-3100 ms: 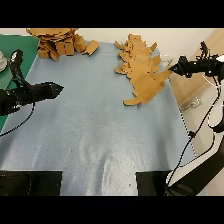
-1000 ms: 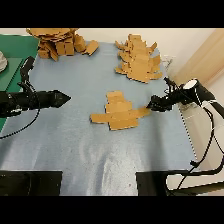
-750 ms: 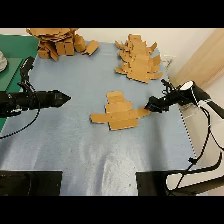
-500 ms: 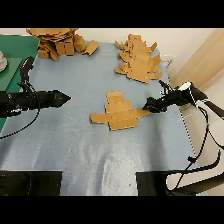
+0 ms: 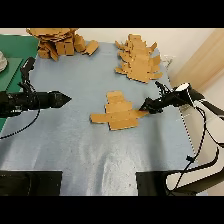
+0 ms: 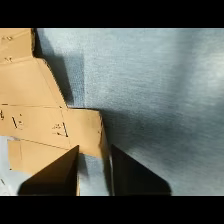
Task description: Fold the box.
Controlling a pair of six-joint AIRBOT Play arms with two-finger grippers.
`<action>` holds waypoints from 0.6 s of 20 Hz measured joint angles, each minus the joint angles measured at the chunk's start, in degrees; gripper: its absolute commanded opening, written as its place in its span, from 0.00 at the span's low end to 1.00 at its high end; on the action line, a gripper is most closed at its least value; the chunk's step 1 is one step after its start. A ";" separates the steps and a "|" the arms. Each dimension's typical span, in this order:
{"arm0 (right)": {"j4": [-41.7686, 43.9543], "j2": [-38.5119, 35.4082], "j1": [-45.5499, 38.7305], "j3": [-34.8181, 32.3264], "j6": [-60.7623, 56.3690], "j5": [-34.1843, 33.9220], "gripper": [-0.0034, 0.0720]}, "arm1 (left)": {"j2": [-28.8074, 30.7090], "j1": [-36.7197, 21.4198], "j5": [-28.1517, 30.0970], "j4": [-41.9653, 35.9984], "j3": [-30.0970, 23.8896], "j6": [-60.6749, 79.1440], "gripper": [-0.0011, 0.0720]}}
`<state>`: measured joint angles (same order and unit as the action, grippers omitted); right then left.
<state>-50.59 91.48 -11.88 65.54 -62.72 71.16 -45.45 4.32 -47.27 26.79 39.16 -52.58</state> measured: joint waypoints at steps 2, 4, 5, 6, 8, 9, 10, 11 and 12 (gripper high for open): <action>0.22 0.46 0.52 -0.02 0.17 0.07 0.20 | 0.00 0.00 -0.09 -0.02 0.00 0.00 0.03; 0.39 0.66 0.94 -0.04 0.37 0.28 0.09 | 0.00 0.00 -0.24 -0.09 0.00 -0.52 0.03; 0.39 0.76 1.18 -0.07 0.55 0.46 0.05 | -0.07 0.00 -0.24 -0.13 0.00 -1.40 0.03; 0.48 0.79 1.42 -0.04 0.66 0.79 0.05 | -0.17 0.00 -0.26 -0.13 0.00 -2.45 0.03; 0.70 0.90 2.16 -0.09 1.01 1.42 0.05 | -0.92 0.00 -0.68 -0.24 0.02 -4.63 0.03; 1.33 0.87 2.67 -0.09 1.42 1.81 0.05 | -1.75 0.00 -1.44 -0.22 0.11 -5.84 0.03; 2.62 0.85 3.32 -0.09 2.08 1.97 0.05 | -2.91 -0.09 -2.54 -0.22 0.35 -6.82 0.03; 4.17 0.70 4.04 -0.11 2.80 1.97 0.05 | -4.48 -0.33 -4.22 -0.22 0.92 -7.65 0.03; 6.01 0.28 4.92 -0.15 3.45 1.92 0.05 | -6.40 -0.81 -6.16 -0.35 1.84 -8.35 0.03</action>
